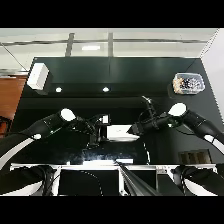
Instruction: Fold the box and place the chain.
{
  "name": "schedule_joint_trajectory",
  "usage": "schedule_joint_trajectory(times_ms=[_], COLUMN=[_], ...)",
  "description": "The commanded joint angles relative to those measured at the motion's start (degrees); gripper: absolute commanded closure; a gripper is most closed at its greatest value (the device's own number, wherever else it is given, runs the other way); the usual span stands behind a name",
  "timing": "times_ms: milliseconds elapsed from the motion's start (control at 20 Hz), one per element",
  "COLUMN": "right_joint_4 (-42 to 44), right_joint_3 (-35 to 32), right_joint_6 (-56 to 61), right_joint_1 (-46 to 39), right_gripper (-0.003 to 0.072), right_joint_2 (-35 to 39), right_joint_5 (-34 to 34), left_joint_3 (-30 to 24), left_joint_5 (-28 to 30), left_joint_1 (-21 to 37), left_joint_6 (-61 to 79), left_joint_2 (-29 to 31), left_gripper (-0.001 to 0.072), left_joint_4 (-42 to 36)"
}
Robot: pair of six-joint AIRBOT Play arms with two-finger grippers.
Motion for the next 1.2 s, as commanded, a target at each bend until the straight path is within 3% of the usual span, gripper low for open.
schedule_joint_trajectory(times_ms=[0,300,550,700,900,1150], right_joint_4=[1.16,-1.42,-21.05,-30.27,-29.99,-29.83], right_joint_3=[2.86,6.16,6.14,6.14,6.14,6.14], right_joint_6=[-0.72,-0.68,6.49,13.55,17.79,19.12], right_joint_1=[-1.81,-13.29,-22.23,-23.78,-23.71,-23.71], right_gripper=[0.0671,0.0671,0.0671,0.0671,0.0671,0.0671], right_joint_2=[2.89,12.07,14.03,14.03,14.03,14.03], right_joint_5=[7.98,11.58,10.14,3.17,-4.85,-4.70], left_joint_3=[-0.02,-0.02,0.00,0.00,0.00,0.00], left_joint_5=[-0.07,-0.07,-0.07,-0.07,-0.09,-0.11], left_joint_1=[0.00,0.00,-0.02,0.00,-0.02,0.00], left_joint_6=[0.09,0.09,0.09,0.09,0.09,0.09], left_joint_2=[-0.04,-0.04,-0.04,-0.04,-0.04,-0.04], left_gripper=[0.0351,0.0352,0.0351,0.0352,0.0352,0.0349], left_joint_4=[0.00,0.00,-0.02,-0.02,0.00,-0.02])
